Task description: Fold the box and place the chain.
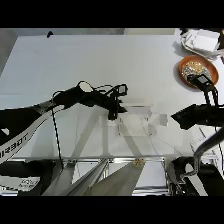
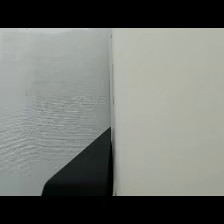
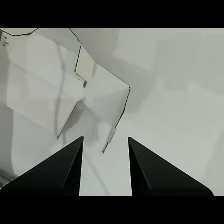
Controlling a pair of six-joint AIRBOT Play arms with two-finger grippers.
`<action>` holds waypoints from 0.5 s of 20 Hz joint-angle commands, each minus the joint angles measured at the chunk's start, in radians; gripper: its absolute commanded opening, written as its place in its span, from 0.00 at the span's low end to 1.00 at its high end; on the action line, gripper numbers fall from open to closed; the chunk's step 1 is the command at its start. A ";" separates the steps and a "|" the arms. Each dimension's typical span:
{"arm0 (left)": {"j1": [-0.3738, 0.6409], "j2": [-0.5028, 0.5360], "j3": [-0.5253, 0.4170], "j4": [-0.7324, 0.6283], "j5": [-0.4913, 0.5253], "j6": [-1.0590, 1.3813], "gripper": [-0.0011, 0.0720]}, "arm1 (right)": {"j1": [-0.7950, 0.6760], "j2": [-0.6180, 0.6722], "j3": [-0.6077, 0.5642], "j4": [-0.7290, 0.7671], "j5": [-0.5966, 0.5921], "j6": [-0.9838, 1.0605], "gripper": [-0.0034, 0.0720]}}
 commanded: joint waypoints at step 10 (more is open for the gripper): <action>0.013 -0.072 0.071 0.105 -0.077 -0.069 0.01 | 0.000 -0.001 0.001 -0.006 -0.019 -0.003 0.47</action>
